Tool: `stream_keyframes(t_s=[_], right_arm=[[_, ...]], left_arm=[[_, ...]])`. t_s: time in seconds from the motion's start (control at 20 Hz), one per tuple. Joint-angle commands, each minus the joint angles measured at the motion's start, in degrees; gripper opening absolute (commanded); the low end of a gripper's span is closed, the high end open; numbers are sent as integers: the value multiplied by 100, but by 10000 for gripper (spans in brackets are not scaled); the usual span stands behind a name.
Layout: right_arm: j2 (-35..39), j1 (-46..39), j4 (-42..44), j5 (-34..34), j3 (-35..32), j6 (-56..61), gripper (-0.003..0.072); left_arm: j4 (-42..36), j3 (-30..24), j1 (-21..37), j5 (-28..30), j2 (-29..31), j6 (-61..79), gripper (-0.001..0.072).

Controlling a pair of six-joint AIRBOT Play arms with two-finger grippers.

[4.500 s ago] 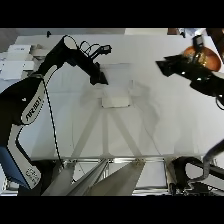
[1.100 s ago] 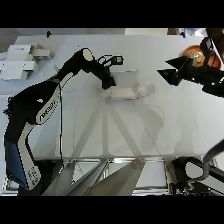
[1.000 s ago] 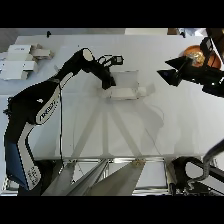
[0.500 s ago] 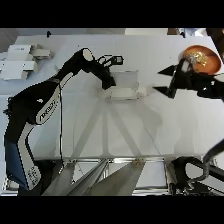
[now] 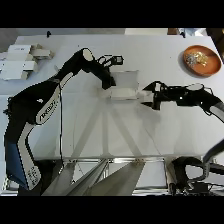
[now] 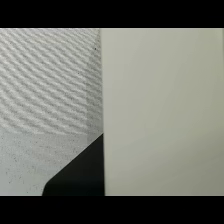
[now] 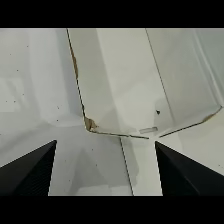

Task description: Fold the box and place the chain.

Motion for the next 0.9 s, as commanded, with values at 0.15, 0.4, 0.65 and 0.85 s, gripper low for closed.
stream_keyframes(t_s=[0.15, 0.4, 0.65, 0.85], right_arm=[[-264, 138, 643, -188, 2, -258, 691], [-385, 136, 872, -247, 136, -238, 691], [-385, 136, 962, -544, 352, -98, 691], [-420, 131, 833, -455, 612, 367, 691]], left_arm=[[-2, -2, -4, 2, -4, 0, 17], [-2, -2, -4, 2, -4, 0, 17], [-2, -2, -4, 0, -4, 0, 17], [-2, -2, -4, 0, -4, 0, 17]])
